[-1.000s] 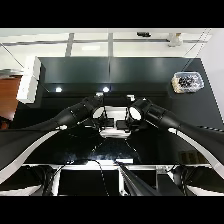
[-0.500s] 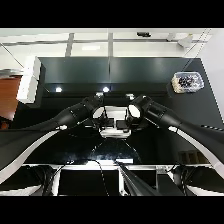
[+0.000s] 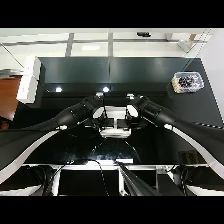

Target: Fold the box and place the chain.

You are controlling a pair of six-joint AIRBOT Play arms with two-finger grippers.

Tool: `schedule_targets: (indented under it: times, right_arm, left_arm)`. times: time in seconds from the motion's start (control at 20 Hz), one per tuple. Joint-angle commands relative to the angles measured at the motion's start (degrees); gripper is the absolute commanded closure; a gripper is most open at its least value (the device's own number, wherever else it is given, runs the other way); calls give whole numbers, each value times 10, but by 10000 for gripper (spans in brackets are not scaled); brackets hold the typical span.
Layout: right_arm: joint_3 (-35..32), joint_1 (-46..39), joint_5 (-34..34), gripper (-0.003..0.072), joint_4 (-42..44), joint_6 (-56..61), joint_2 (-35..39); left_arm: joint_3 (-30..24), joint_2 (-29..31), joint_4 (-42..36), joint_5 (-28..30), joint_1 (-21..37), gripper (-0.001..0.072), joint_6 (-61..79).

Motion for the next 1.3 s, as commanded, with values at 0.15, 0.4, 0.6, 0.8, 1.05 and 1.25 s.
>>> schedule_targets:
  times: [0.15,0.4,0.6,0.8,1.05,1.25]
  right_arm:
    - [1,0,-8,394,9,1,-11]
    - [1,0,-7,625,10,3,-11]
    - [1,0,-7,662,10,11,-11]
    - [1,0,-7,660,10,11,-11]
    - [1,0,-3,299,-1,14,-6]
    - [3,-3,18,2,1,-17,-2]
  left_arm:
    - [0,0,0,0,0,678,0]
    - [0,0,0,0,0,677,0]
    - [0,0,0,0,0,677,0]
    - [0,0,0,0,0,677,0]
    - [0,0,0,0,0,677,2]
    - [0,0,0,0,0,677,2]
